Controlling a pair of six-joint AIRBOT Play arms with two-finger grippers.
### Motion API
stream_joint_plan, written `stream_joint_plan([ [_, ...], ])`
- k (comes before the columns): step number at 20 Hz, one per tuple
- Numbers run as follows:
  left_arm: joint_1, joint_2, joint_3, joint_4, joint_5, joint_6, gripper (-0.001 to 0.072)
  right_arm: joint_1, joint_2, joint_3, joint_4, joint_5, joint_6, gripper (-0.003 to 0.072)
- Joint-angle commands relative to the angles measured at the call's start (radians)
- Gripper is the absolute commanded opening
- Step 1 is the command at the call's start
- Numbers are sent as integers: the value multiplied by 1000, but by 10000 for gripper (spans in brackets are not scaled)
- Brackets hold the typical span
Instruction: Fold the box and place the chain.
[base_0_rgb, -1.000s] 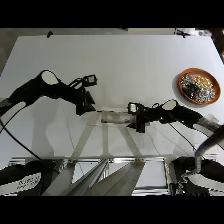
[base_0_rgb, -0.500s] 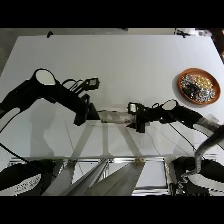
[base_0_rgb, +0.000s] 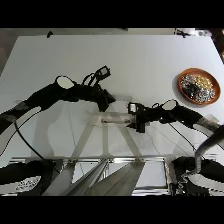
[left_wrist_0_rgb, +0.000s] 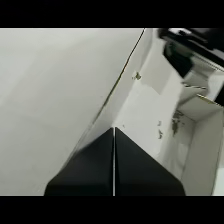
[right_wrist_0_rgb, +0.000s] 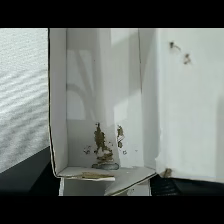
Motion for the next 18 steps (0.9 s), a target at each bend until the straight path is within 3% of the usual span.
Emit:
stream_joint_plan([
  [1, -4, -81, 1, -13, 67, -67, 3, 0, 0, 1, 0, 0, 0, 446],
  [6, -3, -126, 1, -3, -6, -79, 3, 0, 0, 1, 0, 0, 0, 446],
  [11, 20, -30, 1, 63, -39, -50, 4, 0, 0, 1, 0, 0, 0, 446],
  [15, 98, 116, 1, 303, -194, -50, 4, 0, 0, 1, 0, 0, 0, 446],
  [18, 148, 203, 1, 536, -365, -35, 8, 0, 0, 1, 0, 0, 0, 446],
])
